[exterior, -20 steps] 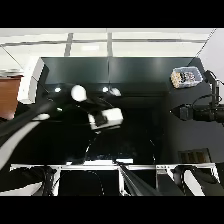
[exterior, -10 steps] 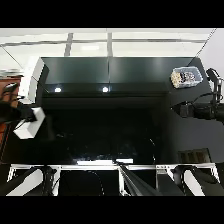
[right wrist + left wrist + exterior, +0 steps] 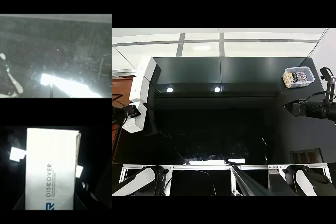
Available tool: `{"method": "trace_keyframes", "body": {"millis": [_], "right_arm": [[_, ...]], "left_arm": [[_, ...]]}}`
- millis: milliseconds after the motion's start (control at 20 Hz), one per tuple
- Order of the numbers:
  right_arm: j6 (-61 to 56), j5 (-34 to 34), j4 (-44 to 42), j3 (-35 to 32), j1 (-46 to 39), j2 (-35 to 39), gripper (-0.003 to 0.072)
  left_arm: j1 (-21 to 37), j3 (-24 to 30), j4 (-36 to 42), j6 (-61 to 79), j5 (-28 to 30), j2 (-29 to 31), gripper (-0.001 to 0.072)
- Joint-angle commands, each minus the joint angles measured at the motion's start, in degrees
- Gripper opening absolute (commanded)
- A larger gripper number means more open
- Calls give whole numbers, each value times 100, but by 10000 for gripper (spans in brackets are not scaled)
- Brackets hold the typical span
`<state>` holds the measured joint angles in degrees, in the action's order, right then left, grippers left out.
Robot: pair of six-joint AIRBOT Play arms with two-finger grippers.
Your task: Fold the box and place the chain.
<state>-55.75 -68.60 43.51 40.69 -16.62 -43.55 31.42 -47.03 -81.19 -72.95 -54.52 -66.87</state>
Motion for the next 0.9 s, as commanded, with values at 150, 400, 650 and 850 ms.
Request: {"method": "trace_keyframes", "body": {"millis": [150, 400, 650, 850], "right_arm": [[-92, 949, -7, 0, 407, -120, 12], [-345, 2900, 817, 0, 1648, -1062, 11], [-339, 3322, 1394, 0, 1685, -1587, 11], [-339, 3324, 1397, 0, 1685, -1587, 11]], "left_arm": [[-201, -706, 118, 61, 433, -2, 713], [-640, -1329, 1639, 44, 133, 634, 423], [-1502, 199, 1963, 522, 254, 1744, 24], [-1941, 1298, 1869, 804, 981, 2566, 25]]}}
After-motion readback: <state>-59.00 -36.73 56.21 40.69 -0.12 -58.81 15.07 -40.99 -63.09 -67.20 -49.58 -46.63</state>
